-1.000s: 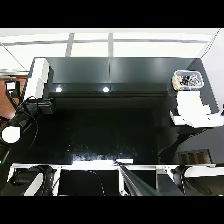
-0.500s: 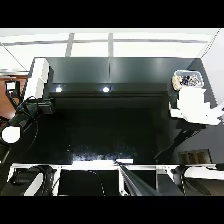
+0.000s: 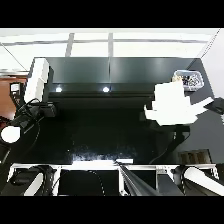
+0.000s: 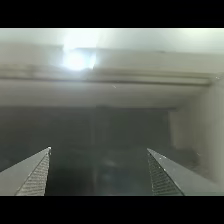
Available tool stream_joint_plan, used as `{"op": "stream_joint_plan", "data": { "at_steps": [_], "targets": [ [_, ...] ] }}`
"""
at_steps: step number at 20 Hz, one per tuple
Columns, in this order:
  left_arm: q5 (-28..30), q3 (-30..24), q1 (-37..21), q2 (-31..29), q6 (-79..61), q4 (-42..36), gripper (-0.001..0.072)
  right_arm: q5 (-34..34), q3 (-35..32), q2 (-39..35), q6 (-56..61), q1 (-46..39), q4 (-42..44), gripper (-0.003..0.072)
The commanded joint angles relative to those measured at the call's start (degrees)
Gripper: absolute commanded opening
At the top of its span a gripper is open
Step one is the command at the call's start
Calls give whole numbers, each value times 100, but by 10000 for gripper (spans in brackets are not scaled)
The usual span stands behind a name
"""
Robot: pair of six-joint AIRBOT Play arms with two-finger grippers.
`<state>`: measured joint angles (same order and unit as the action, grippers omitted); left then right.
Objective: Fold the box and place the chain.
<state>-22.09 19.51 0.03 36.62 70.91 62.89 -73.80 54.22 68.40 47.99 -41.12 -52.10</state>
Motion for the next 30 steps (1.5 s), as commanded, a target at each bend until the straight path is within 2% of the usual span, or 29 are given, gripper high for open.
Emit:
{"op": "stream_joint_plan", "data": {
  "at_steps": [1,7,11,13,14,16,18,19,23,27,28,30],
  "targets": [
    [-490,-2,87,20,-13,-713,710,-68,-866,-426,-31,531,798,13],
    [-525,79,940,315,-42,-1134,711,79,-1845,-833,-966,1864,2411,11],
    [-546,411,1060,994,-22,-1698,711,942,-2806,-1567,-1744,2487,3025,11],
    [-645,645,1058,1475,-66,-1762,711,1386,-3211,-1694,-2129,2791,3283,12],
    [-822,807,1058,1733,-164,-1762,711,1585,-3327,-1694,-2155,2938,3309,12],
    [-1539,1233,1056,2341,-271,-1932,711,1880,-3434,-1694,-2153,3195,3307,12],
    [-2284,1615,1051,2933,-824,-2417,711,1943,-3436,-1694,-2153,3333,3309,12],
    [-2433,1727,1054,3185,-1016,-2682,711,1945,-3436,-1694,-2153,3355,3303,12],
    [-2736,1805,1047,3895,-1862,-3895,711,1943,-3436,-1694,-2151,3364,3307,12],
    [-4188,1823,1049,4559,-3899,-5611,711,1941,-3434,-1694,-2149,3364,3307,12],
    [-4409,1864,1067,4686,-4131,-5628,711,1941,-3436,-1694,-2149,3364,3305,13],
    [-4496,2000,1145,4874,-4216,-5233,711,1941,-3436,-1694,-2146,3364,3305,12]
  ]
}}
